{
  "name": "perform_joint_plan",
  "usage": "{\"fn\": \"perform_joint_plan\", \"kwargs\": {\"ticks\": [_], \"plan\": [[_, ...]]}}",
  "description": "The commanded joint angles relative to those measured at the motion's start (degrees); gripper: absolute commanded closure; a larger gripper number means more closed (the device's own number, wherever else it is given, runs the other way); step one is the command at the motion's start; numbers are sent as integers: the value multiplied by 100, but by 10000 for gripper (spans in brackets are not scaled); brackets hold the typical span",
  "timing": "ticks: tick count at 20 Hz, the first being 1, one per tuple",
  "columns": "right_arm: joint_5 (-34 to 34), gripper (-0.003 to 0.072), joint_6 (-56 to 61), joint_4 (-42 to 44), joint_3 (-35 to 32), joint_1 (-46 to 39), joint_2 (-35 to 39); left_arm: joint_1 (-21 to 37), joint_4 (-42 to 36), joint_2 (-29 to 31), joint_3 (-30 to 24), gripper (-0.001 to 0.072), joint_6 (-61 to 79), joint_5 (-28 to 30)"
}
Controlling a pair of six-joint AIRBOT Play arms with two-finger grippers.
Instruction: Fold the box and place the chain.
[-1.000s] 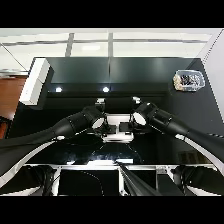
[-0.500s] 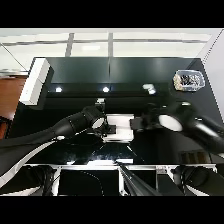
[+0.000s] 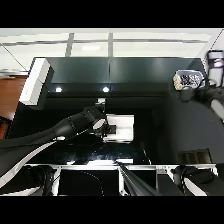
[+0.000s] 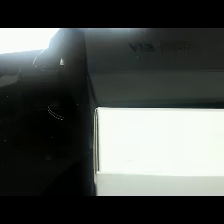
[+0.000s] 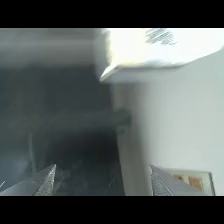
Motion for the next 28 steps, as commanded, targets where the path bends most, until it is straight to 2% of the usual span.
{"fn": "perform_joint_plan", "kwargs": {"ticks": [1,2,4,7,9,11,12,13,14,17,28], "plan": [[-2006,-23,-487,402,83,-1626,-557,7,273,-2,-4,685,-83,-31],[-2216,-23,-520,702,345,-1895,-946,4,269,-2,-4,685,-83,-28],[-2011,-22,-520,1231,1204,-2267,-1963,4,240,-2,-4,684,-81,-31],[-654,-21,-472,1939,3097,-2621,-3718,4,188,-2,-4,683,-81,-87],[299,-15,74,2057,4234,-2761,-4636,4,188,-2,-4,683,-74,-212],[706,-14,636,2057,4927,-2837,-5217,4,190,-2,-4,683,-57,-313],[710,-11,942,2057,5104,-2870,-5383,4,188,-2,-4,683,-57,-310],[678,40,1239,2068,5184,-2911,-5504,4,188,-2,-4,683,-57,-306],[623,43,1458,2146,5187,-2964,-5582,4,188,-2,-4,683,-57,-304],[588,45,1530,2682,5187,-3182,-5834,4,188,-2,-4,683,-57,-306],[181,46,1530,2616,5187,-3303,-6277,4,195,-2,-4,683,-57,-291]]}}
